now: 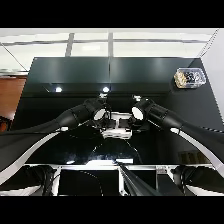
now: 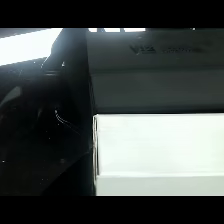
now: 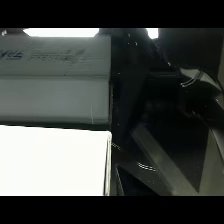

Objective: Fold the box and place the chain.

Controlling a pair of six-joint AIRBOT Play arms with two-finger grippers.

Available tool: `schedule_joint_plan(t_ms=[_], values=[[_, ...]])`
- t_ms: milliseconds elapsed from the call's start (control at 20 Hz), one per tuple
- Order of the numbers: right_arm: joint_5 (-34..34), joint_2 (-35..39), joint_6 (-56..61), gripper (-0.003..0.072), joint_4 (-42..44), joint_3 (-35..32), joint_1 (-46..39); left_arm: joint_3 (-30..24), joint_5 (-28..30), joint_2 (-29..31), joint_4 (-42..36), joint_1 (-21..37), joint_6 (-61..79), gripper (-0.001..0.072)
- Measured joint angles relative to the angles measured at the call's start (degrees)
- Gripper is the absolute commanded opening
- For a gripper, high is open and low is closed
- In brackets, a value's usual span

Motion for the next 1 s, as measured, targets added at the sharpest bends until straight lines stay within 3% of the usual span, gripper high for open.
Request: schedule_joint_plan(t_ms=[150,250,450,500,550,600,1000], values=[[-0.2,0.0,0.0,0.0208,0.3,0.0,0.0,0.0,0.0,0.0,0.0,0.0,0.0,0.0032],[-0.3,0.0,0.0,0.0036,0.3,0.0,0.0,0.0,0.1,0.0,0.0,0.0,0.0,0.0032],[-0.3,0.0,0.3,0.0022,0.2,0.0,0.0,0.0,0.1,0.0,0.0,0.0,0.0,0.0032],[-0.3,0.0,0.3,0.0123,0.2,0.0,0.0,0.0,0.1,0.0,0.0,0.0,0.0,0.0032],[-0.4,0.0,0.4,0.0327,0.2,0.0,0.0,0.0,0.1,0.0,0.0,0.0,0.0,0.0032],[-0.5,0.0,0.5,0.0386,0.2,0.0,0.0,0.0,0.1,0.0,0.0,0.0,0.0,0.0032],[2.9,1.5,-4.1,0.0385,-0.4,0.0,-0.4,0.0,0.1,0.0,0.0,0.0,0.0,0.0032]])
